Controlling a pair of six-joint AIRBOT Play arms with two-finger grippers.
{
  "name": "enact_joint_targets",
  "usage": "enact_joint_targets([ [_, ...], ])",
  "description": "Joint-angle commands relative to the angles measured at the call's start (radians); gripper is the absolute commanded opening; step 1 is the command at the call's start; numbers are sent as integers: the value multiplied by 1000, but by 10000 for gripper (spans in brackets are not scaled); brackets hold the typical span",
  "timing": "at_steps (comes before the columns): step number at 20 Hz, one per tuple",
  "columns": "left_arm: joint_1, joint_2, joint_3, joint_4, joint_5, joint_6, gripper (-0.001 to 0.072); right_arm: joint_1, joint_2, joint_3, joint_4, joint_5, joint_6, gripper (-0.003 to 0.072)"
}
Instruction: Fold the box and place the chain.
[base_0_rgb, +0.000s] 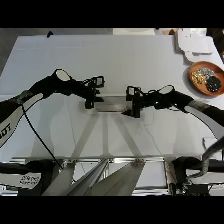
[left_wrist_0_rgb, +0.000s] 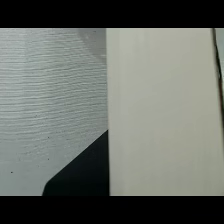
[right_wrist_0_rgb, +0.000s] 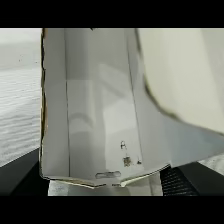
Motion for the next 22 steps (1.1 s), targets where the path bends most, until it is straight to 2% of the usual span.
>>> enact_joint_targets([
  [1, 0, 0, 0, 0, 2, 0, 12, -2, -28, 1, 18, 14, -1, 688],
  [22, 0, 0, 0, 0, 2, 0, 12, 3, -28, 1, 19, 33, -11, 688],
])
